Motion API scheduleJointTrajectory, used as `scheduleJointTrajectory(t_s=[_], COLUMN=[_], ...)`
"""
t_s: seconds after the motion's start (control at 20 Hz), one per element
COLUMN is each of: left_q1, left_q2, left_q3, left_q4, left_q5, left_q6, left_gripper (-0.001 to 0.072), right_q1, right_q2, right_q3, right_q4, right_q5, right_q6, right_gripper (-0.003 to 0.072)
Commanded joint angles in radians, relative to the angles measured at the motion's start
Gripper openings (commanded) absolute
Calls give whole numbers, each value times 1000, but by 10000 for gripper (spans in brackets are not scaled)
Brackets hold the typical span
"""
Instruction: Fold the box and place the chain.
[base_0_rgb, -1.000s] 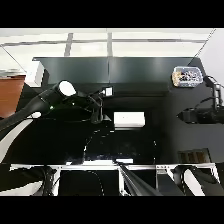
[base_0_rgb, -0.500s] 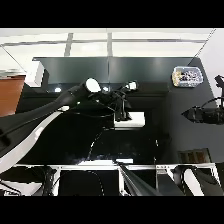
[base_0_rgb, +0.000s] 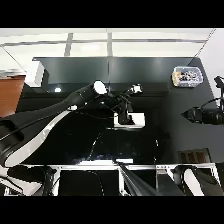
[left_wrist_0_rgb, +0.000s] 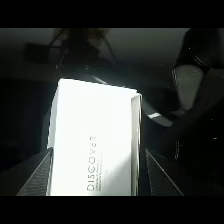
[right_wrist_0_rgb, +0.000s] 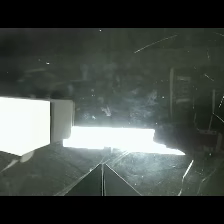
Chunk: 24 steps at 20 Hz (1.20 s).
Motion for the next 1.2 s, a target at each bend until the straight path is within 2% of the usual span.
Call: scheduleJointTrajectory(t_s=[0.0,0.25,0.9,1.15], left_q1=[-16,-31,-37,-35], left_q2=[-3,-3,-3,-3], left_q3=[2,2,3,58], left_q4=[37,92,106,121], left_q5=[-9,-10,-18,-57], left_q6=[-3,5,30,31], left_gripper=[706,707,707,708], right_q1=[0,0,0,0], right_q2=[1,1,1,1], right_q3=[0,0,0,0], right_q4=[0,0,0,0], right_q5=[0,0,1,1], right_q6=[-1,0,0,0], right_gripper=[16,16,16,16])
